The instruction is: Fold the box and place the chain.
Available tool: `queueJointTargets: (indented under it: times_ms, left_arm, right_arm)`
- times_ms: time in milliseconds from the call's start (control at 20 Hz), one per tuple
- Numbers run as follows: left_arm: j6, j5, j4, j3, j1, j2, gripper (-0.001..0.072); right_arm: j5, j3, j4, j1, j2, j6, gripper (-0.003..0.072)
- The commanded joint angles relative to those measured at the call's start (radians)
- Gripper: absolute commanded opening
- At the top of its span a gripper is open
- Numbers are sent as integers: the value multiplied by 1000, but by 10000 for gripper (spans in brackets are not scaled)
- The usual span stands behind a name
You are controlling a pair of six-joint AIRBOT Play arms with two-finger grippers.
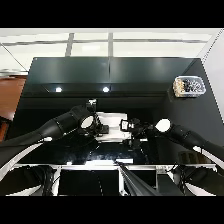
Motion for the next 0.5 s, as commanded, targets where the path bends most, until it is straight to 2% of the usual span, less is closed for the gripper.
queueJointTargets:
  times_ms: [0,450]
  left_arm:
    - [-6,0,1,3,-1,-4,330]
    - [-6,5,-10,20,-1,-33,329]
  right_arm:
    - [0,1,0,0,0,0,522]
    - [0,1,0,0,0,0,523]
